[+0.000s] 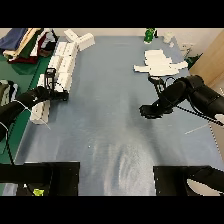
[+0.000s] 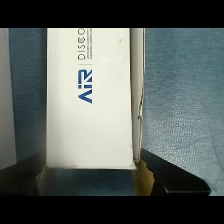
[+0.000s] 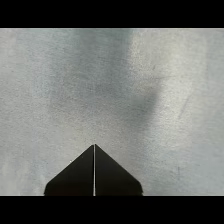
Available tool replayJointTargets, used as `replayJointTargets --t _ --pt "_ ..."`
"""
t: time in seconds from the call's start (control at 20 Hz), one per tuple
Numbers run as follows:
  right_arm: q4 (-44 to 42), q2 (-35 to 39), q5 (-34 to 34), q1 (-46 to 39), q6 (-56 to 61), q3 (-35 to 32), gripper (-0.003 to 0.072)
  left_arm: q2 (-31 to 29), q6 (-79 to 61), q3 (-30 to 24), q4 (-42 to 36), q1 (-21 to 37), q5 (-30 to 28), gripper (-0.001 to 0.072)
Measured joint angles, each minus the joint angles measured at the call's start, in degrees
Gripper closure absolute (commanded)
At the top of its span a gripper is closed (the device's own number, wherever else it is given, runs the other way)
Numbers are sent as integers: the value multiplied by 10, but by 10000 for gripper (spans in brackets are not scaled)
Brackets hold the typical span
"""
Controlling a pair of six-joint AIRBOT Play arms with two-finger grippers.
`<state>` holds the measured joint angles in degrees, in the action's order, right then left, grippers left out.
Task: Fold the box.
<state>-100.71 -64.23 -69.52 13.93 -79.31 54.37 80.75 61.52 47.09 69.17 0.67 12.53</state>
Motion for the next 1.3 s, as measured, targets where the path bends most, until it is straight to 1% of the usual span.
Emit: replayJointTargets --t 0.1,0.2,0.3,0.45,0.5,0.65,0.7,0.75,0.8,0.9,0.95,1.1,1.3 --pt "0 0 0 0 0 0 680 -3 0 0 0 1 8 41" --pt "0 0 0 0 0 0 680 -16 0 1 0 5 28 41" --pt "0 0 0 0 0 0 680 -39 0 1 2 15 67 41" --pt "0 0 0 0 0 0 680 -91 0 2 6 30 153 44" --pt "0 0 0 0 0 0 680 -110 0 2 7 35 183 60" --pt "0 0 0 0 0 0 680 -176 7 8 7 40 294 74" --pt "0 0 0 0 0 0 681 -197 9 11 5 41 327 272" --pt "0 0 0 0 0 0 680 -217 11 15 0 41 361 659" --pt "0 0 0 0 0 0 680 -234 12 20 -7 38 387 694" --pt "0 0 0 0 0 0 680 -259 12 36 -30 19 430 695" --pt "0 0 0 0 0 0 681 -265 12 45 -39 3 440 695" --pt "0 0 0 0 0 0 680 -259 12 76 -60 -63 439 694" --pt "0 0 0 0 0 0 680 -206 15 103 -71 -146 422 694"
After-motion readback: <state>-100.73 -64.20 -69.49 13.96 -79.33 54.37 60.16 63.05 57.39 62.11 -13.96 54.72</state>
